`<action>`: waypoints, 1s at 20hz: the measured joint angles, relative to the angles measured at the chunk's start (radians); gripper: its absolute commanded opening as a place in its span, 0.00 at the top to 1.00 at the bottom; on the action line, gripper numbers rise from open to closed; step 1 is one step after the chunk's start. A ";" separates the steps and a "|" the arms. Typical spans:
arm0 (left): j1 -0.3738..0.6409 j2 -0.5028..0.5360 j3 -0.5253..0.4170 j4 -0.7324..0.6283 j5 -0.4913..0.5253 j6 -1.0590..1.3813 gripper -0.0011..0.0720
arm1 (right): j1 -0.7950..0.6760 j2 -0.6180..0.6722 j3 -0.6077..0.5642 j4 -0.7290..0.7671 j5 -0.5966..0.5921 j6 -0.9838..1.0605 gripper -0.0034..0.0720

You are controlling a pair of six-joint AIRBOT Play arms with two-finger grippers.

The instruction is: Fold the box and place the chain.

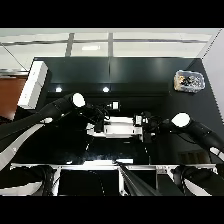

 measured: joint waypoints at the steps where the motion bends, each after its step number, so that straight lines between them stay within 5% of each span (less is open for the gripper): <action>1: 0.000 0.000 0.000 0.000 0.000 0.000 0.95 | 0.000 -0.015 0.000 0.000 0.001 -0.008 0.03; 20: 0.000 -0.001 0.000 -0.034 0.003 -0.004 0.95 | 0.000 -0.111 0.000 0.002 -0.034 -0.051 0.03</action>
